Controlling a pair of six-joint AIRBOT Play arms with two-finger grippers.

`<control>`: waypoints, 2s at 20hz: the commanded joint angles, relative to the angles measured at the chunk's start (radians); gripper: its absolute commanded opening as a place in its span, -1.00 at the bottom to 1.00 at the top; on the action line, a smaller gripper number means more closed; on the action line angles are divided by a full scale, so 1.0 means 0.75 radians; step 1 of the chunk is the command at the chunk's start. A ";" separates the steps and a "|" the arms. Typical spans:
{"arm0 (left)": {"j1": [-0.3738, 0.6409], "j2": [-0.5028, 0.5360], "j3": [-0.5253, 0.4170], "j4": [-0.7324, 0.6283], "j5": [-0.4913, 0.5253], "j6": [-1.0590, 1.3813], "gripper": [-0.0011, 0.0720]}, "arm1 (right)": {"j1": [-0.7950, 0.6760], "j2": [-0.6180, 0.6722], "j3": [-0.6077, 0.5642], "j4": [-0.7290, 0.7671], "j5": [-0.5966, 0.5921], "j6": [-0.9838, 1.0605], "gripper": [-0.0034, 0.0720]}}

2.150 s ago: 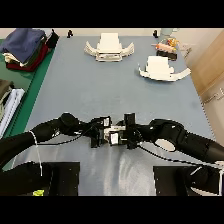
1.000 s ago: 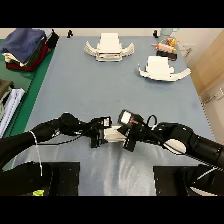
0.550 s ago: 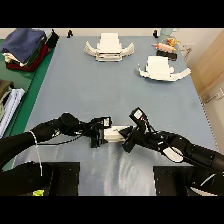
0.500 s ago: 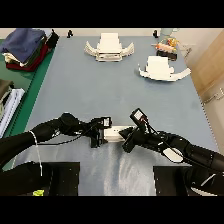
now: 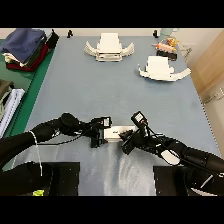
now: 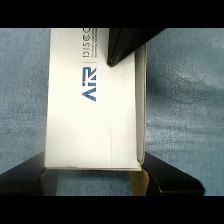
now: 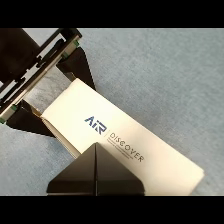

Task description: Fold the box.

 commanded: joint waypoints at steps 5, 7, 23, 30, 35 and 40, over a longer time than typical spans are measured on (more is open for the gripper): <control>-0.001 0.000 0.000 0.000 0.000 0.001 0.41 | 0.002 0.072 -0.005 -0.016 -0.014 -0.001 -0.91; -0.001 0.000 -0.001 0.000 0.001 0.001 0.41 | 0.002 0.116 -0.002 -0.042 -0.054 -0.001 -0.91; -0.001 0.000 -0.001 0.000 0.000 0.001 0.41 | -0.100 0.203 0.109 -0.181 0.232 -0.004 -0.91; -0.001 0.000 0.000 0.000 0.001 0.001 0.41 | -0.584 0.074 0.612 -0.735 1.039 0.518 -0.91; -0.001 0.000 0.000 0.000 0.001 0.001 0.41 | -0.780 -0.183 0.864 -0.782 1.476 0.749 -0.91; 0.000 0.001 0.005 -0.009 0.002 -0.026 0.41 | -0.783 -0.305 0.881 -0.770 1.501 0.909 -0.90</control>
